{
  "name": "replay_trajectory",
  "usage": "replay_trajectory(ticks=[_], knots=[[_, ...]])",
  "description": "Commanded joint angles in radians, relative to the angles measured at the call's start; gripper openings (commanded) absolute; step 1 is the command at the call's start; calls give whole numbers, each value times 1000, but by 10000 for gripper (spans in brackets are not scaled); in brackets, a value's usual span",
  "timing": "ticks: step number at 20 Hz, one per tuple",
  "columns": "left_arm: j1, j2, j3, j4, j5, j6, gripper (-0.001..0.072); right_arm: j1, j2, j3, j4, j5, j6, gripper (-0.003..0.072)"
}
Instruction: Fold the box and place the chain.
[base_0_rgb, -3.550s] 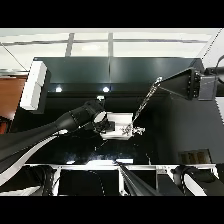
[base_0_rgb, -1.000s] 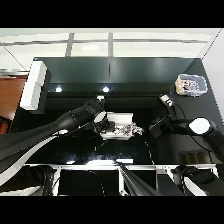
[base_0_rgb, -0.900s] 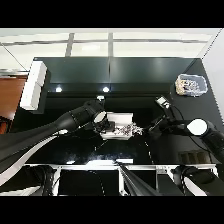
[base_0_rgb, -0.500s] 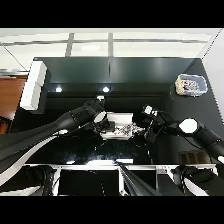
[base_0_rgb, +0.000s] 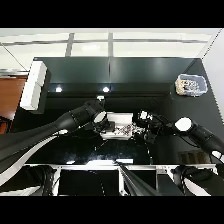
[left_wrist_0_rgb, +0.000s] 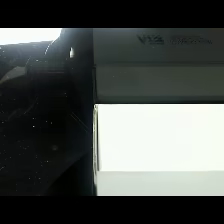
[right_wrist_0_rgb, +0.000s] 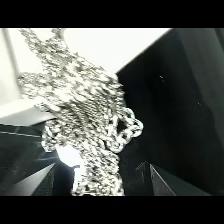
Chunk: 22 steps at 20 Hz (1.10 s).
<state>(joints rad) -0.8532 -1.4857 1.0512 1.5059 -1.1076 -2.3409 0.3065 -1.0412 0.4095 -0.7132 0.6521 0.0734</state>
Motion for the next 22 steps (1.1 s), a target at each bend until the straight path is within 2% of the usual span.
replay_trajectory(ticks=[1,11,12,13,14,16,18,22], knots=[[1,0,0,0,0,-1,35,1,-18,-1,-1,-55,-10,663],[1,0,0,0,6,-1,35,1,-57,-1,-2,-55,-75,661],[1,0,0,0,6,-1,36,1,-57,-1,-2,-55,-75,601],[1,0,0,0,6,-1,35,1,-57,-1,-2,-49,-75,436],[1,0,0,0,6,-1,35,1,-57,0,-1,-48,-75,417],[1,0,0,0,6,-1,35,1,-56,1,-1,-34,-75,50],[1,0,0,0,5,-1,35,1,-54,3,-2,-18,-72,10],[1,0,0,0,5,-1,35,-14,23,13,-3,-41,66,8]])
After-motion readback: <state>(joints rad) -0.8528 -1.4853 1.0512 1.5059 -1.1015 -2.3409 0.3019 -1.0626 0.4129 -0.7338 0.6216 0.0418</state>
